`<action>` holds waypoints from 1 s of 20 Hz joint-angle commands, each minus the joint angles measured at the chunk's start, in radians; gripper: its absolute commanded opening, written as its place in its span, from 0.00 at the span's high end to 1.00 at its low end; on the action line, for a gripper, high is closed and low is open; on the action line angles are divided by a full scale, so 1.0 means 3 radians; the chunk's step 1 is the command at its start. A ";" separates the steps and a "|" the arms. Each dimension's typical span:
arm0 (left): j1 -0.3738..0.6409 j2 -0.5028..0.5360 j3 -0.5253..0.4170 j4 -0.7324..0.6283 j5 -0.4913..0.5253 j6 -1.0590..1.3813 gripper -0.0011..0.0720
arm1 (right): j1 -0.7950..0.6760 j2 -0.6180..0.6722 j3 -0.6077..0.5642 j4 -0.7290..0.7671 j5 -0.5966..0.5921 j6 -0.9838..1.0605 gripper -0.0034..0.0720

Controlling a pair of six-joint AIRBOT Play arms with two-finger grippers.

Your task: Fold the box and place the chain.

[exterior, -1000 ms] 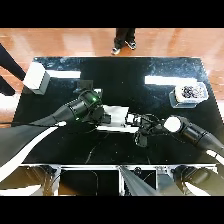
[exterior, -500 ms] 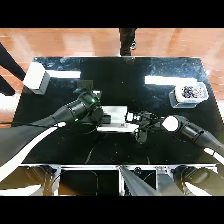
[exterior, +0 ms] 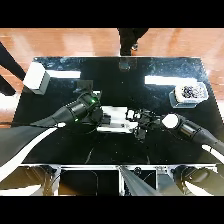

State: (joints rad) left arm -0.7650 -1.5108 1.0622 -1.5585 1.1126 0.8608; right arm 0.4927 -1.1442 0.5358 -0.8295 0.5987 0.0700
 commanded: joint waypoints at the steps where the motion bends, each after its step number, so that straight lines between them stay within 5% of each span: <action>1: 0.0004 -0.0003 0.0000 0.0050 -0.0084 -0.0001 0.96 | -0.0004 -0.0024 0.0004 0.0184 -0.0017 -0.0150 0.16; 9: 0.0003 -0.0003 0.0000 0.0057 -0.0079 -0.0001 0.96 | 0.0006 -0.0164 0.0081 0.0395 -0.0055 -0.0258 0.26; 11: 0.0003 -0.0003 0.0000 0.0057 -0.0080 -0.0001 0.96 | 0.0006 -0.0221 0.0170 0.0437 -0.0052 -0.0258 0.66; 13: 0.0003 -0.0003 0.0000 0.0056 -0.0079 -0.0001 0.96 | 0.0006 -0.0277 0.0237 0.0502 -0.0051 -0.0261 0.87; 20: 0.0004 -0.0003 0.0000 0.0057 -0.0076 -0.0001 0.96 | 0.0006 -0.0357 0.0301 0.0559 0.0108 -0.0259 0.82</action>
State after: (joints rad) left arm -0.7639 -1.5112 1.0618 -1.5379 1.0901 0.8581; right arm 0.4934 -1.2457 0.6201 -0.6701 0.6136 -0.0074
